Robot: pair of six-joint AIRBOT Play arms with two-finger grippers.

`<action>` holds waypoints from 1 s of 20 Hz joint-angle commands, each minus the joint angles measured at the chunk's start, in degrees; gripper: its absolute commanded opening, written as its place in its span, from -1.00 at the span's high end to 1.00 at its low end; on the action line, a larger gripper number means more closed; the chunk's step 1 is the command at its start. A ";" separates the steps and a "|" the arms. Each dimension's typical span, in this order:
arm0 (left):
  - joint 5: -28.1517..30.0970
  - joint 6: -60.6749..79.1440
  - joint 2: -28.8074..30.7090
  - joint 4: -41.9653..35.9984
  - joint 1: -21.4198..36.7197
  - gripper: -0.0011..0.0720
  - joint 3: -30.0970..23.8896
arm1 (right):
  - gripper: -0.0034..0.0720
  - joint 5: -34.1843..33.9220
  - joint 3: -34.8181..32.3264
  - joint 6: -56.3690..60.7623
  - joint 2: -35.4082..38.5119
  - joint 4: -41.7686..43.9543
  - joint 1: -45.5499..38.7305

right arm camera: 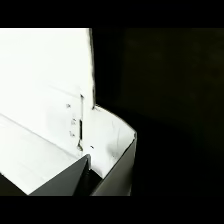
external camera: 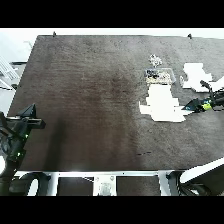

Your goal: Fold the box and place the chain.

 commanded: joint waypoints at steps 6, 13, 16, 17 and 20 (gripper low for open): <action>-0.04 0.02 0.04 0.00 0.00 0.92 0.00 | 0.89 6.12 -7.37 -6.21 1.40 12.00 0.00; -0.02 0.02 0.04 0.00 0.00 0.92 0.00 | 0.90 -4.37 -26.21 -6.54 14.53 25.79 9.27; -0.02 0.02 0.04 0.00 0.00 0.92 0.00 | 0.90 -11.54 -29.62 -6.32 15.80 30.16 19.76; 0.00 0.02 0.04 0.00 0.00 0.92 0.00 | 0.90 -14.95 -29.57 -5.01 15.80 30.53 23.45; 0.00 0.02 0.04 0.00 0.00 0.92 0.00 | 0.90 -25.51 -27.69 -2.14 15.45 30.95 32.48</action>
